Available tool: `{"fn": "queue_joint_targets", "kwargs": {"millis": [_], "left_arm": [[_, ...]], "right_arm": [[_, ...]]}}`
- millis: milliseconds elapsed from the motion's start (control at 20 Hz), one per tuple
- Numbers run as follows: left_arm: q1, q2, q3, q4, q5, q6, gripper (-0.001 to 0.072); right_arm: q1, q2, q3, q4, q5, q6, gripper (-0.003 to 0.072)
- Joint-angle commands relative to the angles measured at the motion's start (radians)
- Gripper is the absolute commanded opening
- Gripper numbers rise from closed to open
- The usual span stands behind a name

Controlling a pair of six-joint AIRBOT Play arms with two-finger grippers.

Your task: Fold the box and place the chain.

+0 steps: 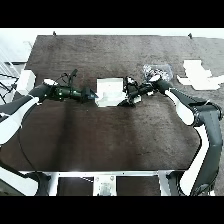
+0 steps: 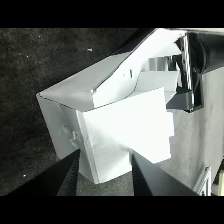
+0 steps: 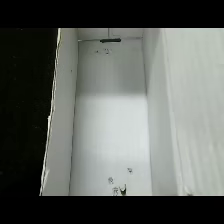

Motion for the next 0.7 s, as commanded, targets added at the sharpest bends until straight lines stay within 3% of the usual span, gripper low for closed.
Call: {"fn": "queue_joint_targets", "kwargs": {"millis": [0,250,450,650], "left_arm": [[-0.006,0.0,0.001,-0.007,0.003,-0.044,0.0393],[-0.026,0.0,0.027,0.02,0.021,-0.097,0.0394],[-0.067,0.0,0.1,0.209,0.04,-0.303,0.0393],[-0.103,0.0,0.113,0.273,0.073,-0.416,0.0393]], "right_arm": [[0.0,0.001,0.0,0.0,0.0,0.0,0.0586],[0.001,0.001,0.0,0.0,0.0,0.0,0.0586],[0.0,0.001,0.0,0.0,0.0,0.0,0.0586],[0.0,0.001,0.0,0.0,0.0,0.0,0.0586]]}}
